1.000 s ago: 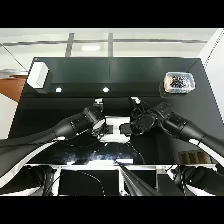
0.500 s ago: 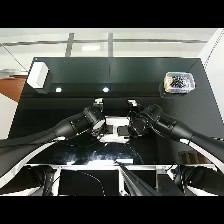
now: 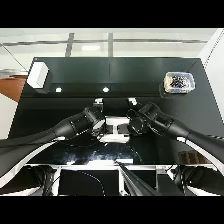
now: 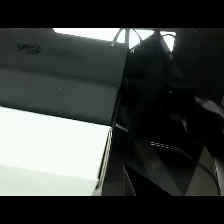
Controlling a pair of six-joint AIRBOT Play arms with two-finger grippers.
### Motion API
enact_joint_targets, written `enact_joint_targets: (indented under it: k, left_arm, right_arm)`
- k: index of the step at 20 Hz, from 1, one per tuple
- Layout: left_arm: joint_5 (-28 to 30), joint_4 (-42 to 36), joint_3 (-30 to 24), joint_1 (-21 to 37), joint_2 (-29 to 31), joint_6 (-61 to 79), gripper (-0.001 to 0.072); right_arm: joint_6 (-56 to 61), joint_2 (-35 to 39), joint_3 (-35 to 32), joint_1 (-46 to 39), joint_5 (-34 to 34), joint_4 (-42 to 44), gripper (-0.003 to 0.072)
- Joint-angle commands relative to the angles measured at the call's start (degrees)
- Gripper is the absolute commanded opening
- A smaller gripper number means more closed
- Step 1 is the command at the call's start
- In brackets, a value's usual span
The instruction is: Fold the box and place the chain.
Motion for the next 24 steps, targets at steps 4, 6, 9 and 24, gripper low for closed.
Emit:
enact_joint_targets:
  k: [4, 6, 9, 24]
  left_arm:
    - [0.1, 0.0, 0.0, 0.0, 0.0, 0.0, 0.0029]
    - [0.2, 0.0, 0.0, 0.0, 0.0, 0.0, 0.0028]
    - [0.2, 0.0, 0.0, 0.0, 0.0, 0.0, 0.0029]
    - [0.2, 0.0, 0.0, 0.0, 0.0, 0.0, 0.0029]
  right_arm:
    - [0.9, -0.6, 0.1, 0.0, 1.2, -0.4, 0.0298]
    - [0.9, -0.7, 0.1, 0.0, 1.5, -0.4, 0.0298]
    - [0.9, -0.8, 0.1, 0.0, 2.3, -0.5, 0.02]
    - [0.9, -2.0, 0.1, 0.5, 2.1, -0.1, 0.0201]
